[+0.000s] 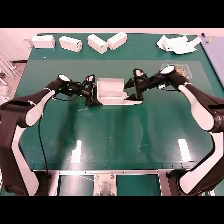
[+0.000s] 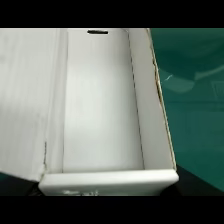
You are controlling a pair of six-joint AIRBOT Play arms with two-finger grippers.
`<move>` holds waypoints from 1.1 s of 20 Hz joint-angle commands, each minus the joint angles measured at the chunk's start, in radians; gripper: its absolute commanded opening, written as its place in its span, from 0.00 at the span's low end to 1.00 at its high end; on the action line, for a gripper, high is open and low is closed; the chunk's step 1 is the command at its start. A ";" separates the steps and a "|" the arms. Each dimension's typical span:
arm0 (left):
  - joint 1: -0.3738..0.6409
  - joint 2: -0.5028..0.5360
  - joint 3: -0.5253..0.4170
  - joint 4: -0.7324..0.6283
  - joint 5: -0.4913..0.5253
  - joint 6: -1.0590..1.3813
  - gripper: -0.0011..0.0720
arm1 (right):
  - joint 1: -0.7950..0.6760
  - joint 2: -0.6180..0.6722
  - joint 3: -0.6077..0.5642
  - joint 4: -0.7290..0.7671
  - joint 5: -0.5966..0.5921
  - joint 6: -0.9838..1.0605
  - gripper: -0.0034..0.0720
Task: Fold the box and place the chain.
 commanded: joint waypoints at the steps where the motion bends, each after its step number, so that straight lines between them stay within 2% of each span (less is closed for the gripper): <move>1: 0.001 0.000 0.000 0.000 0.001 -0.001 0.53 | -0.066 0.061 0.001 -0.035 0.006 0.137 1.00; 3: 0.001 0.000 0.000 0.000 0.000 -0.001 0.53 | -0.082 0.088 0.001 -0.026 0.036 0.213 1.00; 4: 0.001 0.000 0.000 0.000 0.000 -0.001 0.53 | -0.082 0.094 0.001 0.001 0.061 0.225 0.97; 5: 0.001 0.000 0.000 0.000 0.000 -0.001 0.53 | -0.078 0.095 0.001 0.045 0.106 0.225 0.61; 6: 0.001 0.000 0.000 0.000 0.001 -0.001 0.53 | -0.073 0.095 0.001 0.090 0.152 0.226 0.06; 10: 0.001 0.000 0.000 0.000 0.000 -0.001 0.53 | -0.019 0.093 0.000 0.270 0.125 0.229 0.06; 14: 0.001 0.000 0.000 0.000 0.001 -0.001 0.53 | 0.051 0.064 0.000 0.277 -0.050 0.221 0.06; 19: 0.001 0.000 0.000 0.000 0.001 -0.001 0.53 | 0.061 -0.016 0.000 0.277 -0.080 0.218 0.06; 22: 0.001 0.000 0.000 0.000 0.000 -0.001 0.53 | 0.061 -0.045 0.000 0.271 -0.160 0.213 0.06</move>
